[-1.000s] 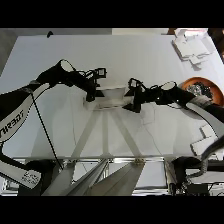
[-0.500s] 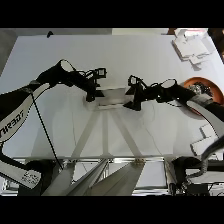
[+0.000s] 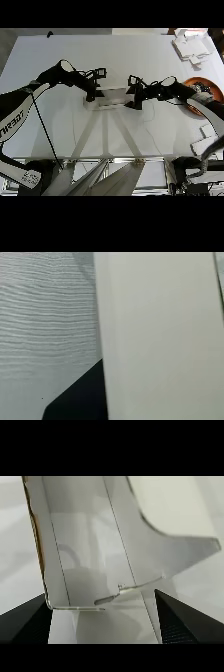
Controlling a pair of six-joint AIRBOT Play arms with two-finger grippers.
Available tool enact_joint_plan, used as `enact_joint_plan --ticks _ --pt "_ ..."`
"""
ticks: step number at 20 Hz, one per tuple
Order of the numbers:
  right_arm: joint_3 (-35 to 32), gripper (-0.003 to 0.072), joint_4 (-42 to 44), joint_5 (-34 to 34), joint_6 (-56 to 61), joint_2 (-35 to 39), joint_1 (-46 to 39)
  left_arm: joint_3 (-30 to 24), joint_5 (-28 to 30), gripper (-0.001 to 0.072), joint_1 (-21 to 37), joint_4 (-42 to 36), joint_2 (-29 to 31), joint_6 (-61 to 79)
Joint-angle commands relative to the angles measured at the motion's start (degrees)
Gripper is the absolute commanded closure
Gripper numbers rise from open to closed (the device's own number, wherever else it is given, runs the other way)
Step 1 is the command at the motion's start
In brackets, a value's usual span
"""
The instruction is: Fold the box and place the chain.
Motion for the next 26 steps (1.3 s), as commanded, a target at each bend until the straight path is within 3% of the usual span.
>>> enact_joint_plan --ticks 1,8,17,26 --pt "0.11 -0.0002 1.97 0.76 -3.85 -0.79 -2.12 0.00 0.04 0.0694 -0.02 0.04 -0.02 0.00" --pt "0.15 -0.0002 10.38 4.44 -12.07 -2.84 -3.06 0.00 0.02 0.0694 -0.02 0.04 -0.02 0.02" --pt "5.16 -0.0002 6.88 10.60 -12.41 -8.11 -3.04 0.00 0.02 0.0694 -0.02 0.04 -0.02 0.02" --pt "5.27 -0.0002 4.70 10.32 -12.24 -9.18 0.04 0.00 0.02 0.0694 -0.02 0.04 -0.02 0.02"
